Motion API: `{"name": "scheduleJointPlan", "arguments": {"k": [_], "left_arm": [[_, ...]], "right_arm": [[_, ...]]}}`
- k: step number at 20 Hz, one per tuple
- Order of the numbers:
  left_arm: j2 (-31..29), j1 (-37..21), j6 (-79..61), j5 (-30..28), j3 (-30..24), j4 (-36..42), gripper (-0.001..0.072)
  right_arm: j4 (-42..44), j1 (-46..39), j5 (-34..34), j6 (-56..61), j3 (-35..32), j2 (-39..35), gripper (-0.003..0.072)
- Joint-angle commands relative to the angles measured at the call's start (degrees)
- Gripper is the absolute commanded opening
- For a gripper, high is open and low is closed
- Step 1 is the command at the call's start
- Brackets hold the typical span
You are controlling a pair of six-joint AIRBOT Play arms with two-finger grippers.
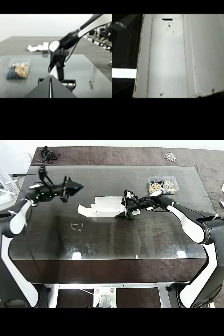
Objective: Fold the box and place the chain.
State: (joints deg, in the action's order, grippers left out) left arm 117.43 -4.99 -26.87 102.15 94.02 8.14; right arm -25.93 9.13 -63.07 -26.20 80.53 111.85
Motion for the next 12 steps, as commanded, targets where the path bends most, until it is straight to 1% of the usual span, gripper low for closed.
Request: {"name": "scheduleJointPlan", "arguments": {"k": [1,3,4,5,8,9,12], "left_arm": [[-7.26,-1.09,-0.63,1.81,0.02,-2.91,0.0016],[-12.57,-0.13,-0.61,-1.29,-0.24,-9.27,0.0014],[-15.19,0.44,-0.59,-4.07,-0.83,-12.81,0.0014],[-17.51,1.27,-0.61,-7.34,-1.88,-16.02,0.0014],[-23.43,4.96,-0.63,-20.81,-7.93,-23.19,0.0014],[-24.35,6.43,-0.66,-24.94,-10.19,-24.59,0.0014],[-24.37,10.69,-0.59,-34.05,-16.0,-26.56,0.0015]], "right_arm": [[0.0,0.09,-0.02,0.02,0.04,0.02,0.0588],[0.0,0.09,-0.02,0.02,0.04,0.02,0.0588],[0.0,0.09,-0.02,0.02,0.04,0.0,0.0588],[0.0,0.09,-0.04,0.02,0.02,0.0,0.0588],[0.0,0.09,-0.02,0.02,0.02,0.02,0.0588],[0.0,0.09,-0.02,0.04,0.02,0.02,0.0588],[0.0,0.09,-0.02,0.02,0.02,0.0,0.0588]]}}
